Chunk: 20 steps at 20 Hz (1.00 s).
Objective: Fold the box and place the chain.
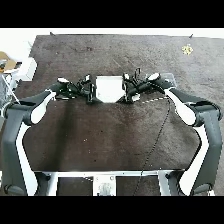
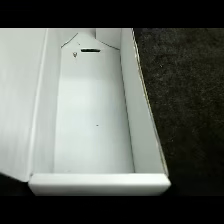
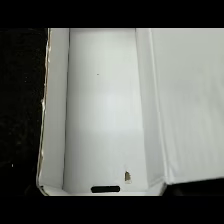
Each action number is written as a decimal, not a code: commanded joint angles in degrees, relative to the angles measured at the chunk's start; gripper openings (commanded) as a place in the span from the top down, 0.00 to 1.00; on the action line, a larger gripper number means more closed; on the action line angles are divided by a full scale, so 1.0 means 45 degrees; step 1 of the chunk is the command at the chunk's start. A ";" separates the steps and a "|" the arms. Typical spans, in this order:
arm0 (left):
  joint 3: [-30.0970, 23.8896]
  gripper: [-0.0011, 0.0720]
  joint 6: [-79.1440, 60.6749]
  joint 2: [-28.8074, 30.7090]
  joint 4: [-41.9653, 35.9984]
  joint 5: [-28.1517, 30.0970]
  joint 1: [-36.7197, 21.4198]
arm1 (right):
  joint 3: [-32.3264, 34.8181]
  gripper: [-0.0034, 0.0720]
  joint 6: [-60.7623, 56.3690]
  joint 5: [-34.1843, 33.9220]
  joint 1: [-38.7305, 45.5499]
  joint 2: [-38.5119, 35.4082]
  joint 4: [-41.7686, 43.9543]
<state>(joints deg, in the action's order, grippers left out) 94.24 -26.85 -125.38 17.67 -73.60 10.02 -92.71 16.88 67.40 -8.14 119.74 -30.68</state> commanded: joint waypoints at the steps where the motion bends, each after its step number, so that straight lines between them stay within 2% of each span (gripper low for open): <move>1: 0.0005 0.52 -0.0005 0.0005 0.0223 -0.0053 0.0010 | -0.0005 0.40 0.0000 -0.0024 0.0000 0.0005 0.0010; 20: 0.0010 0.51 0.0291 0.0005 0.0631 0.0262 0.0010 | -0.0005 0.40 0.0000 -0.0024 0.0000 0.0005 0.0010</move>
<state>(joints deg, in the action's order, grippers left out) 94.26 -25.52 -125.32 20.45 -72.49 10.04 -92.68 16.88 67.31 -8.14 119.74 -30.65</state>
